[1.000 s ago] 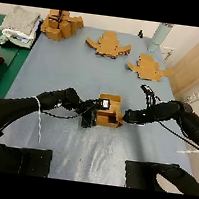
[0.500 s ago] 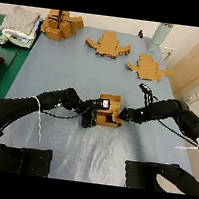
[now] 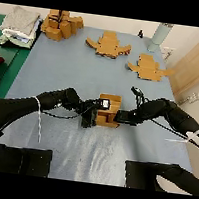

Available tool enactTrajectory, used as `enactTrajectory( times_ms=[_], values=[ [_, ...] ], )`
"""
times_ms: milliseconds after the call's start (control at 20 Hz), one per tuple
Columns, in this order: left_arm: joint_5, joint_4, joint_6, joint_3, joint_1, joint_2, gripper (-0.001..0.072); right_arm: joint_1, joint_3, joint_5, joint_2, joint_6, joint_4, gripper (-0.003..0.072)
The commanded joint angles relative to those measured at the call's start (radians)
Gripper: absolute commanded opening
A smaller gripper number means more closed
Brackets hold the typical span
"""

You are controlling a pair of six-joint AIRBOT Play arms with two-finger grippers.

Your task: Fold the box.

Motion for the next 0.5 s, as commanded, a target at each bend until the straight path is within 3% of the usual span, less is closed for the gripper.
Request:
enactTrajectory(
  times_ms=[0,450],
  values=[
    [0.0,0.0,0.0,0.001,0.0,0.0,0.0522,0.073,0.034,0.013,-0.032,0.17,-0.159,0.052],
    [0.0,0.0,0.0,0.001,0.0,-0.001,0.0522,0.263,0.135,-0.074,-0.073,0.573,-0.409,0.052]
  ],
)
